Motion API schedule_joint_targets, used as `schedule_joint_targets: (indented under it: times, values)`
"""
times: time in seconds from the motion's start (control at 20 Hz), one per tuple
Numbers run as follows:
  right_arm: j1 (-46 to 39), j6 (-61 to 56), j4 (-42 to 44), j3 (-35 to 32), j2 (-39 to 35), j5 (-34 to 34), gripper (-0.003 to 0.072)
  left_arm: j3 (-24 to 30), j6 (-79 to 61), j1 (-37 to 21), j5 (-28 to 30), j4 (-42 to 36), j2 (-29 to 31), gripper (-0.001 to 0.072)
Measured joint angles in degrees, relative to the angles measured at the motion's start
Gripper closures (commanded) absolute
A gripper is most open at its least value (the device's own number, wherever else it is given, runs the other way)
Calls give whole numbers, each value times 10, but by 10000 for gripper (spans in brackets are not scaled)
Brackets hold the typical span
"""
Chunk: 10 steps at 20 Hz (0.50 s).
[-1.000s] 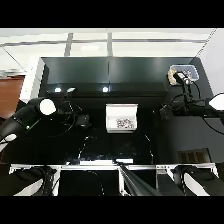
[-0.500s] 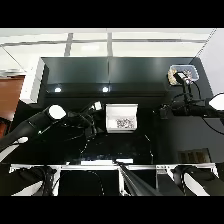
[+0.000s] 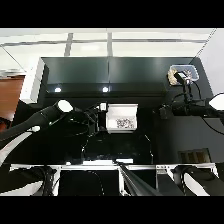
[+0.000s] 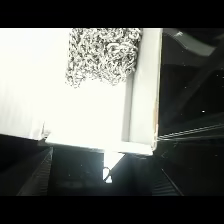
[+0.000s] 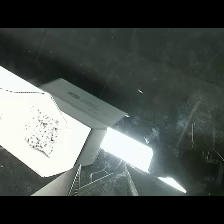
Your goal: Fold the box and place the chain.
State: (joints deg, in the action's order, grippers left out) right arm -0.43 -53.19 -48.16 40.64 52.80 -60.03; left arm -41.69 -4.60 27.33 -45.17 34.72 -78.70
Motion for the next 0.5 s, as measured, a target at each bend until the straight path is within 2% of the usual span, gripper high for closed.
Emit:
schedule_joint_targets:
  times: [0.5]
  values:
    - [0,0,1,0,0,1,352,-17,-84,-1,-9,-21,-22,-7]
